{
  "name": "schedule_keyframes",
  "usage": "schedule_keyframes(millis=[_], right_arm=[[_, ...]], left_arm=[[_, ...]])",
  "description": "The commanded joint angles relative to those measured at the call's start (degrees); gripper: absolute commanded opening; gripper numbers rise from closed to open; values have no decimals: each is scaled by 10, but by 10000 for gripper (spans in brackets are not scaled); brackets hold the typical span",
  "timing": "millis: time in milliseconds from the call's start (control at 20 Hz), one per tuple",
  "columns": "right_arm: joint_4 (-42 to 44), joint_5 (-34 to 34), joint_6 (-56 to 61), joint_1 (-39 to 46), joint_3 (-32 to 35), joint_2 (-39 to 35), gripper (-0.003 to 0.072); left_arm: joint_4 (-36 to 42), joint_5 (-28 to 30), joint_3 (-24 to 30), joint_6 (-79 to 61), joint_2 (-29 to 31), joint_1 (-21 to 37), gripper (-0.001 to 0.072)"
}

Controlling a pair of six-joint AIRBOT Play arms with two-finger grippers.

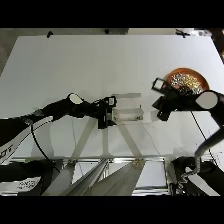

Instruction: Fold the box and place the chain.

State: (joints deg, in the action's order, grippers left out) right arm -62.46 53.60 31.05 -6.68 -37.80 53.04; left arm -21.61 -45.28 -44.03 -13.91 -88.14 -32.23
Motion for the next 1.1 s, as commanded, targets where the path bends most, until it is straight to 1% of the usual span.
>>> schedule_keyframes(millis=[0, 100, 250, 450, 650, 950, 1050], right_arm=[[-2, 12, 232, 116, 0, -7, 9], [-3, 14, 277, 162, 0, -6, 9], [-2, 37, 290, 177, 1, 22, 8], [0, 71, 289, 159, 1, 107, 8], [0, 88, 289, 117, 1, 160, 9], [17, 101, 282, 82, 2, 207, 8], [29, 104, 270, 81, 1, 209, 8]], left_arm=[[0, 0, 0, 0, 0, 0, 366], [0, 0, 0, 0, 0, 0, 366], [0, 0, 0, 0, 0, 0, 366], [0, 0, 0, 0, 0, 0, 366], [0, 0, 0, 0, 0, 0, 366], [0, 1, 0, 0, 0, 0, 366], [0, 1, 0, 0, 0, 0, 366]])
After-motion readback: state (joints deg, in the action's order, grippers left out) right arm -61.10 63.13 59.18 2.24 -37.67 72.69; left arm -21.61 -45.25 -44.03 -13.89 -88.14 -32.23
